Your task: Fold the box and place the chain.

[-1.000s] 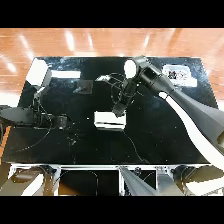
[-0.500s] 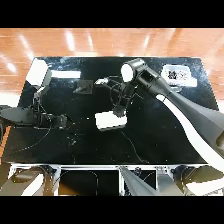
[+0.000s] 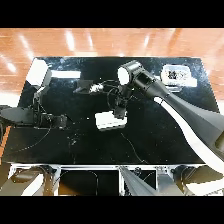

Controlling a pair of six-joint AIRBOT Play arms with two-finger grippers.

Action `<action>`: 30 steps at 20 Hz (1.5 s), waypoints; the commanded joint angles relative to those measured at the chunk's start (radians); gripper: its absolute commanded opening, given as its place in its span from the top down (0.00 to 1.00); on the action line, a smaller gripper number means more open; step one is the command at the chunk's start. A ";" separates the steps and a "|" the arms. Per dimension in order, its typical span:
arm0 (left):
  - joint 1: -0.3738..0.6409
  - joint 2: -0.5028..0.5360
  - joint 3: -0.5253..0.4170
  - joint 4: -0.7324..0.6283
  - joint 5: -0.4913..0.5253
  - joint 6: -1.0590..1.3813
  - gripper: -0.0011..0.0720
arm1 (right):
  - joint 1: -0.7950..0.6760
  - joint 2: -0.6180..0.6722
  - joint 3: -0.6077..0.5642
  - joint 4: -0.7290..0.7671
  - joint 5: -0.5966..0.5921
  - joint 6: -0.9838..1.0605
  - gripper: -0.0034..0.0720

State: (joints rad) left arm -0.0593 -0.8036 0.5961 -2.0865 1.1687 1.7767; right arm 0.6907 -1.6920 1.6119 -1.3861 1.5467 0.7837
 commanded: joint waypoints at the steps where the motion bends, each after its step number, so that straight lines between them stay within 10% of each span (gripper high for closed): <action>1: 0.000 -0.001 0.000 0.002 0.000 0.000 0.15 | 0.000 0.000 0.000 0.037 -0.039 -0.174 0.39; 15: 0.000 -0.001 0.000 0.002 -0.003 0.000 0.15 | -0.028 -0.031 0.000 0.111 -0.036 -0.420 0.39; 18: 0.000 -0.001 0.000 0.002 -0.003 0.000 0.15 | -0.027 -0.032 0.000 0.119 -0.024 -0.404 0.70; 30: 0.000 -0.001 0.000 0.002 -0.011 0.000 0.15 | -0.015 -0.032 0.000 0.118 0.000 -0.371 0.67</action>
State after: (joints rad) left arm -0.0593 -0.8036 0.5961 -2.0846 1.1591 1.7767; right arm 0.6720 -1.7233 1.6123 -1.2690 1.5448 0.4026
